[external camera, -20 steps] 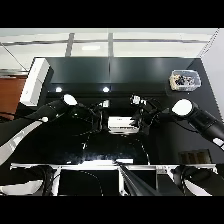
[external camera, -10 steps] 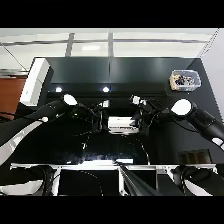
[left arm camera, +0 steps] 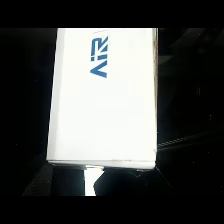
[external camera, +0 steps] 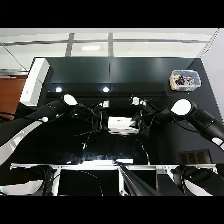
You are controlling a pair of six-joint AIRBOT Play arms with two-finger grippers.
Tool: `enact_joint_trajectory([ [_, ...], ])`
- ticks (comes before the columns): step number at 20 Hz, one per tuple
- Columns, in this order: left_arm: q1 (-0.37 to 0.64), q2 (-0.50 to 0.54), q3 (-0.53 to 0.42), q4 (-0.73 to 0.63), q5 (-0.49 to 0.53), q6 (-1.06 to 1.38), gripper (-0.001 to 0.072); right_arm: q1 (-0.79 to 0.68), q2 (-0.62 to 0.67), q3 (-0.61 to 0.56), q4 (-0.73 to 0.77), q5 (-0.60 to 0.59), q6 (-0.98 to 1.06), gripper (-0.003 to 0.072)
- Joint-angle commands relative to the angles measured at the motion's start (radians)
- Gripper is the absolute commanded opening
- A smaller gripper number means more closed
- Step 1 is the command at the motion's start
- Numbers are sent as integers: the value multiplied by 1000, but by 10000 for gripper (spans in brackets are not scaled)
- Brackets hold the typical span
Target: Fold the box and place the chain.
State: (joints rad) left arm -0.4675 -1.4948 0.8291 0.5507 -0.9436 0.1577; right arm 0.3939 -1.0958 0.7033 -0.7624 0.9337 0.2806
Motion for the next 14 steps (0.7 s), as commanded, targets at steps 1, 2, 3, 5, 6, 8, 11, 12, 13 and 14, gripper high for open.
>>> enact_joint_trajectory([
  [1,-1,-1,-1,0,1,-1,408,1,0,0,2,5,1,294],
  [2,-1,-1,-1,0,1,-1,408,1,0,0,2,5,1,304],
  [3,-1,-1,-1,0,1,-1,408,1,0,0,2,5,2,334],
  [5,-1,-1,-1,0,1,-1,408,1,0,0,2,5,4,331],
  [6,-1,-1,-1,0,1,-1,408,1,0,0,2,5,5,331],
  [8,-1,-1,-1,0,1,-1,408,1,-3,-1,2,5,16,330],
  [11,-1,-1,-1,0,1,-1,408,6,-21,-8,1,5,22,330],
  [12,-1,-1,-1,0,1,-1,409,14,-32,-10,0,6,23,330],
  [13,-1,-1,-1,0,1,-1,408,23,-37,-10,-2,5,23,330],
  [14,-1,-1,-1,0,1,-1,408,31,-37,-10,2,-6,23,330],
])
